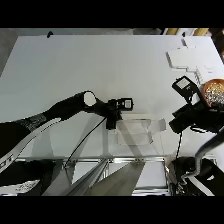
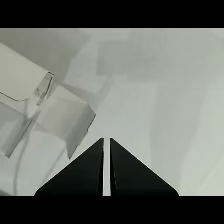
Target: Fold the box and place the chain.
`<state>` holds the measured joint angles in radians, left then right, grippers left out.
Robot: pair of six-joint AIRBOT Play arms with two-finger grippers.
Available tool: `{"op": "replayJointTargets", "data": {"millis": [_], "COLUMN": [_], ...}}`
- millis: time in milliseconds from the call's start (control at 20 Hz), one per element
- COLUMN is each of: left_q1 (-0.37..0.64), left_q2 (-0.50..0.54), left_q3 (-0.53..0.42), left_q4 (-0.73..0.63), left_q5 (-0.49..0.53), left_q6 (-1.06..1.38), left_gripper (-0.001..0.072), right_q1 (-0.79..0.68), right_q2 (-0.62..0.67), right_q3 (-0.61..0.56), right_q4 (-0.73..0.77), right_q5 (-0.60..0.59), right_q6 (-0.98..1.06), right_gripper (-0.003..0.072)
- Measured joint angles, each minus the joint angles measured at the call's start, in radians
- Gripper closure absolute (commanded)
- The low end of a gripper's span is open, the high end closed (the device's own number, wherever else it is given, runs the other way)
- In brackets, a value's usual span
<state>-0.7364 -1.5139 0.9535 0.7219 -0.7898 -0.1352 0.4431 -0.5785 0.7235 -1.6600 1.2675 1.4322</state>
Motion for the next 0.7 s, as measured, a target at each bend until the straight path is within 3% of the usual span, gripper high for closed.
{"op": "replayJointTargets", "data": {"millis": [700], "left_q1": [0.000], "left_q2": [-0.022], "left_q3": [0.004], "left_q4": [0.014], "left_q5": [0.003], "left_q6": [-0.004], "left_gripper": [0.0694], "right_q1": [0.000], "right_q2": [0.000], "right_q3": [-0.030], "right_q4": [0.017], "right_q5": [-0.027], "right_q6": [-0.001], "right_gripper": [0.0626]}}
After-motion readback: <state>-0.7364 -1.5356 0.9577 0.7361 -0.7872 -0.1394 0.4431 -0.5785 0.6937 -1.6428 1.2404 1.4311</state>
